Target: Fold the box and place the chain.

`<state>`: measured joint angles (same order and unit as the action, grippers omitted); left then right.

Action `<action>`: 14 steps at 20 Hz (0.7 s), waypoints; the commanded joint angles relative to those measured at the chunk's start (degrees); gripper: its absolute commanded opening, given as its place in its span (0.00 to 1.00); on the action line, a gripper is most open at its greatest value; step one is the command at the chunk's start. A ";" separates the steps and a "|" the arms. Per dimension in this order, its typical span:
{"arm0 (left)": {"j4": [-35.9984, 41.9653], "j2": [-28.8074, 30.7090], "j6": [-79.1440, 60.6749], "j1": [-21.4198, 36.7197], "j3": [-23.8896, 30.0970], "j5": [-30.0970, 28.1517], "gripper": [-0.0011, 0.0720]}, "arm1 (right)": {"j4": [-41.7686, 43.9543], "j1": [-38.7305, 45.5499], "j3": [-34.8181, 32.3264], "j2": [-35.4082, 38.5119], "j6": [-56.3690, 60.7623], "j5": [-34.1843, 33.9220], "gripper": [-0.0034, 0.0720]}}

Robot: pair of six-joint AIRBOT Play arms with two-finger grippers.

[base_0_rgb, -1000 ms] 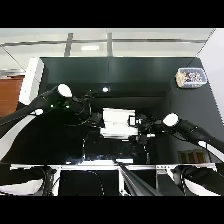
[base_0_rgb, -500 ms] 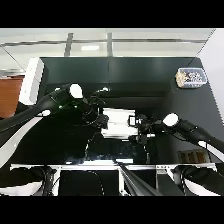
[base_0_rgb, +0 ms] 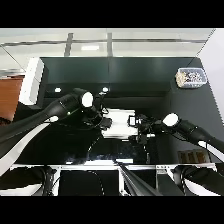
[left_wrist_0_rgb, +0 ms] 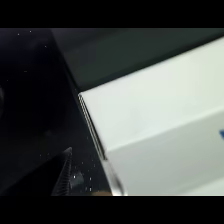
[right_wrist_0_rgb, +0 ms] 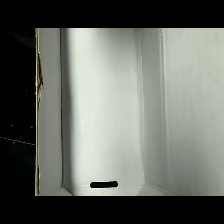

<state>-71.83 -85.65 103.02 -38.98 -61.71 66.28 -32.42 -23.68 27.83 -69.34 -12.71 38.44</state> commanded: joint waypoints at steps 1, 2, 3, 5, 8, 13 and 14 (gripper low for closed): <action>-8.52 0.04 11.47 -4.20 -0.09 -4.35 0.56 | 0.00 0.00 -0.02 0.02 0.04 0.02 0.16; -11.54 0.04 14.71 -5.57 -0.09 -4.72 0.56 | 0.00 0.00 -0.02 0.02 0.04 0.02 0.16; -14.49 0.04 17.86 -6.93 -0.09 -4.72 0.56 | 0.00 -0.02 -0.02 0.02 0.02 0.02 0.16; -17.75 0.02 21.94 -8.94 -0.09 -4.70 0.56 | 0.00 0.00 -0.02 0.02 0.02 0.02 0.16; -18.12 -0.37 23.45 -11.06 -0.22 -4.70 0.56 | 0.00 -0.02 -0.02 0.02 0.02 0.02 0.16; -18.10 -1.66 23.45 -11.41 -0.57 -4.11 0.39 | 0.00 -0.02 -0.02 0.02 0.04 0.02 0.16; -18.10 -1.66 23.45 -11.47 -0.63 -4.07 0.38 | 0.00 0.00 -0.02 0.02 0.04 0.02 0.16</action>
<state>-89.27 -86.94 125.60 -50.04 -62.19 61.80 -32.42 -23.68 27.83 -69.34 -12.71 38.44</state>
